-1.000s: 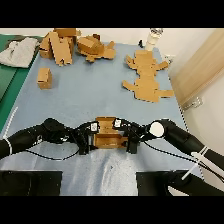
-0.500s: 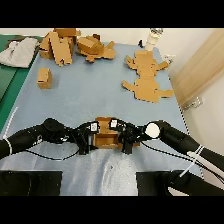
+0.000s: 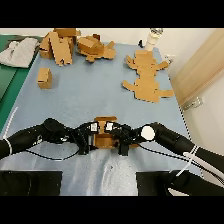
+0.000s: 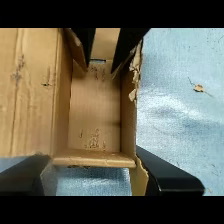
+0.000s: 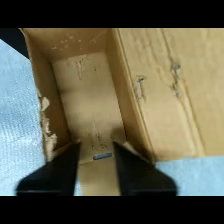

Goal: Fold the box.

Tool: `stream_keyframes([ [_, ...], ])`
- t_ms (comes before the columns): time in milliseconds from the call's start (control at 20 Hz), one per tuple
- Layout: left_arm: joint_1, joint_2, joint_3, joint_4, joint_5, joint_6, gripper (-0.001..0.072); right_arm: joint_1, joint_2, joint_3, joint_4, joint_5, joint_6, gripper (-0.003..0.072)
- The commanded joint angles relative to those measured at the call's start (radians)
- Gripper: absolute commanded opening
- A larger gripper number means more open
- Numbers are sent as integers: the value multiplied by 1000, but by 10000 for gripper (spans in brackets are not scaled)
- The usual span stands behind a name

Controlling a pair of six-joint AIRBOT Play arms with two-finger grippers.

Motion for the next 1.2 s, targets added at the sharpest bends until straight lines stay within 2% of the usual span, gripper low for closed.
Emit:
stream_keyframes([
  [0,1,-1,0,-2,0,-2,297,3,-6,0,2,2,0,477],
  [200,1,0,0,-2,0,-1,298,-1,-6,0,-24,2,0,472],
  [250,1,0,0,-2,0,-2,297,-1,-5,0,-50,6,12,384],
  [300,1,0,0,-2,0,-1,298,-1,-4,0,-88,16,54,226],
  [350,1,0,0,-2,0,-2,297,-1,-4,0,-147,21,134,136],
  [450,1,0,0,-2,0,-2,298,-2,5,2,-310,21,349,21],
  [550,1,0,0,-2,0,-1,297,-2,47,4,-451,36,565,5],
  [700,1,-1,0,-2,1,-1,298,-2,154,4,-571,115,797,5],
  [900,1,0,0,-2,0,-2,297,-51,261,4,-767,328,1198,5],
  [1000,1,0,0,-2,1,-2,297,-137,262,3,-744,415,1278,5],
  [1150,1,-1,0,-1,1,-1,298,-235,246,-5,-641,356,1283,5],
])
